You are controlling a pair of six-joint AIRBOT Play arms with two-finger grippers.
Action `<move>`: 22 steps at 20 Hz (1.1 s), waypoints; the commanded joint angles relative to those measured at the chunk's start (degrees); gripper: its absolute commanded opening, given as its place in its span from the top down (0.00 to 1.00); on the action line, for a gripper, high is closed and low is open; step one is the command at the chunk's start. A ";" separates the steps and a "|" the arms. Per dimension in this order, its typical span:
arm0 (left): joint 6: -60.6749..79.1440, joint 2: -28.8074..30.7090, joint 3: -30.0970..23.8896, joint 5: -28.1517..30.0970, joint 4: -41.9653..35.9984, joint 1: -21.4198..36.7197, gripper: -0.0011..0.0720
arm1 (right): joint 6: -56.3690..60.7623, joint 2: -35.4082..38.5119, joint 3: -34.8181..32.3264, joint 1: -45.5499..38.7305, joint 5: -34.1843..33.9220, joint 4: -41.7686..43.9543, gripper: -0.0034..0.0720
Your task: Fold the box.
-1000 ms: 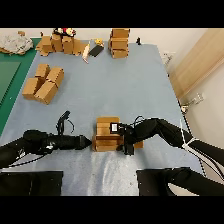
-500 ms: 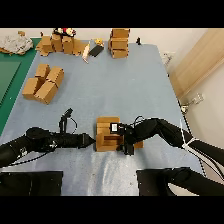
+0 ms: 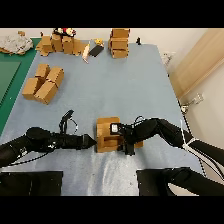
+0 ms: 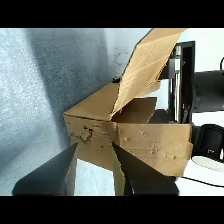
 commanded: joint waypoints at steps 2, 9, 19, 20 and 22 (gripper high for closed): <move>0.24 0.02 0.02 -0.50 0.20 0.00 0.51 | 0.15 -0.02 -0.02 0.04 0.20 0.20 0.37; 0.15 0.07 -1.36 2.27 7.58 0.02 0.51 | 0.17 -0.02 -0.02 0.04 0.20 0.17 0.37; -0.02 2.58 -1.31 0.39 7.17 1.33 0.51 | 0.17 -0.02 -0.02 0.04 0.20 0.17 0.37; -0.04 3.98 -1.31 -1.01 7.26 2.60 0.51 | 0.17 -0.02 -0.02 0.04 0.20 0.20 0.37; -0.15 6.60 -1.33 -3.13 7.39 5.38 0.50 | 0.17 -0.02 -0.02 0.04 0.20 0.20 0.37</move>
